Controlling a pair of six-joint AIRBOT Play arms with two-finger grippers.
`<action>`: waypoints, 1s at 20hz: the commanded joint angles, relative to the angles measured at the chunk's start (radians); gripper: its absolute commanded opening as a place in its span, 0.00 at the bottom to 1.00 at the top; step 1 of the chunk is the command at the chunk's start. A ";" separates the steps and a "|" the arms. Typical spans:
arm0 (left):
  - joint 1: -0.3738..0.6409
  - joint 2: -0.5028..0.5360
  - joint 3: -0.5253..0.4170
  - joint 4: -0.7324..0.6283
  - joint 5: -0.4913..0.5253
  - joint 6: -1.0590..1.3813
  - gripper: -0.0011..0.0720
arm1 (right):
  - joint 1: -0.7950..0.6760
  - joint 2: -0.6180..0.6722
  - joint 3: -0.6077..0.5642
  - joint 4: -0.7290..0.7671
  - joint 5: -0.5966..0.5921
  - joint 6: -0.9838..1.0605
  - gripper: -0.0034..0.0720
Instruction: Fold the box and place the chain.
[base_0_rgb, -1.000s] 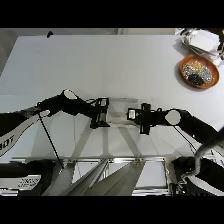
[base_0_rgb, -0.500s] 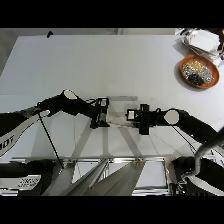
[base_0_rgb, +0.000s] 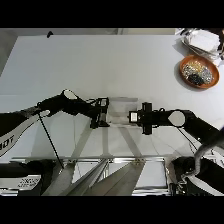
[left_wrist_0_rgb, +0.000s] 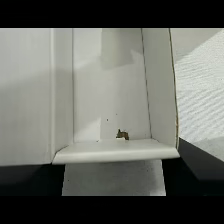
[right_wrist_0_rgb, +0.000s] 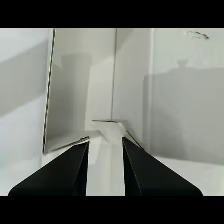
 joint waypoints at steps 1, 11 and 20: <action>0.000 0.000 0.001 0.000 0.000 0.000 0.48 | -0.060 0.117 0.000 -0.052 0.134 0.005 0.34; 0.000 0.000 0.001 0.000 0.000 0.000 0.48 | -0.436 0.342 -0.005 -0.159 0.286 0.830 0.08; 0.000 0.000 0.001 0.000 0.000 0.000 0.48 | -0.435 0.087 -0.026 -0.125 0.348 1.131 0.07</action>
